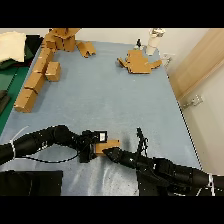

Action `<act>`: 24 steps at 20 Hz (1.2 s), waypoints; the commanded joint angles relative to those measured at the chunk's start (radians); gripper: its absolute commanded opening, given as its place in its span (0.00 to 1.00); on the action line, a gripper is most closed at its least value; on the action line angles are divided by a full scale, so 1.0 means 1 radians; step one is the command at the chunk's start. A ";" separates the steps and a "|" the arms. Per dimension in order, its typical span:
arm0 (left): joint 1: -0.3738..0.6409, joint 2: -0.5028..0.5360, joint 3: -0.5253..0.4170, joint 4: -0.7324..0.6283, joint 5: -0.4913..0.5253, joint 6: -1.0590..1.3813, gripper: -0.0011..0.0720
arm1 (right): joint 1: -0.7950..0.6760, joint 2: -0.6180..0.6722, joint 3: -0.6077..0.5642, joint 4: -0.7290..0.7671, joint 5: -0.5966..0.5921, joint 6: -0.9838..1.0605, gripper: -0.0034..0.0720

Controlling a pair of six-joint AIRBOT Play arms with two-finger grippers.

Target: Fold the box.

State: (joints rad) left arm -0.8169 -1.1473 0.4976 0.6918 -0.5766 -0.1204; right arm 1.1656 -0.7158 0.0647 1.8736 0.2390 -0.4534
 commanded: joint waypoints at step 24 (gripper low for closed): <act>0.000 0.000 0.000 0.000 0.002 0.000 0.64 | -0.373 0.192 0.506 -0.644 -1.456 -0.612 0.05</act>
State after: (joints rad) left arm -0.8165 -1.1473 0.4976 0.6914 -0.5766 -0.1207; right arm 0.8440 -0.4812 0.5232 1.2327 -1.1339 -0.9627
